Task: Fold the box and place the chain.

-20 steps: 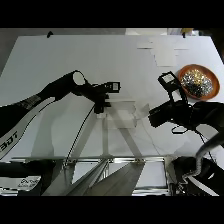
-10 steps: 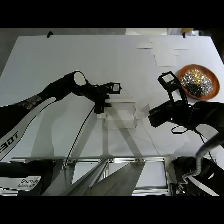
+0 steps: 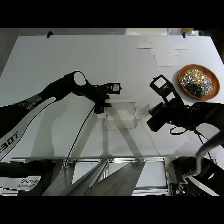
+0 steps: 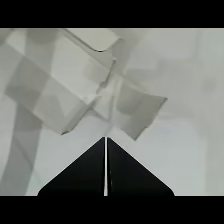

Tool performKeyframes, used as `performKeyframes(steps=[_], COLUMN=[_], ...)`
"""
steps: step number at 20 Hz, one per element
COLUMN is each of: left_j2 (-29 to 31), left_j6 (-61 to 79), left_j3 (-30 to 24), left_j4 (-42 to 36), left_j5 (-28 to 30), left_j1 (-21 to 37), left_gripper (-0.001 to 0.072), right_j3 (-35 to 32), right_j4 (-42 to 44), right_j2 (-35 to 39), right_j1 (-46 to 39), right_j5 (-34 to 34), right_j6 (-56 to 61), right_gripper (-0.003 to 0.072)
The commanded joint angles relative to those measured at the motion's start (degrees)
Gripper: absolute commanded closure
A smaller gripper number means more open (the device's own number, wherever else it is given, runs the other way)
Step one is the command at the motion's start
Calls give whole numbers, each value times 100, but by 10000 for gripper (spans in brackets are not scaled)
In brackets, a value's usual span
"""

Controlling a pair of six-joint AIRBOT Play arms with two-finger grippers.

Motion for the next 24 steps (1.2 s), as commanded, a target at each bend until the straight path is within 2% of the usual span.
performKeyframes(steps=[1,3,6,9,10,12,13,18,21,24], left_j2=[-4,-4,-4,-4,-4,-2,-2,-2,-2,-2], left_j6=[0,0,0,0,0,0,0,0,0,0], left_j3=[-4,-4,-4,-4,-4,-4,-4,-4,-4,-4], left_j4=[2,2,2,2,0,2,-2,0,0,0], left_j5=[-7,-7,-7,-4,-4,-4,-7,-4,-4,-4], left_j1=[-4,-4,-4,-4,-4,-4,-4,-4,-4,-4], left_gripper=[698,698,698,698,698,698,698,698,698,698], right_j3=[-2,-90,-645,-1064,-1165,-1497,-1681,-2166,-2197,-2157], right_j4=[1202,1504,1491,1569,1508,1425,1436,1469,1519,1504], right_j2=[-4,-4,-114,-557,-629,-586,-540,-546,-890,-1110], right_j1=[7,7,7,-83,-164,-50,-9,479,627,529], right_j5=[-7,-59,-284,-308,-341,-1038,-1349,-2500,-3268,-3582], right_j6=[-1720,-2651,-3803,-4181,-4380,-4878,-5132,-5668,-5665,-5674], right_gripper=[669,668,669,667,609,30,-5,-7,-7,-6])
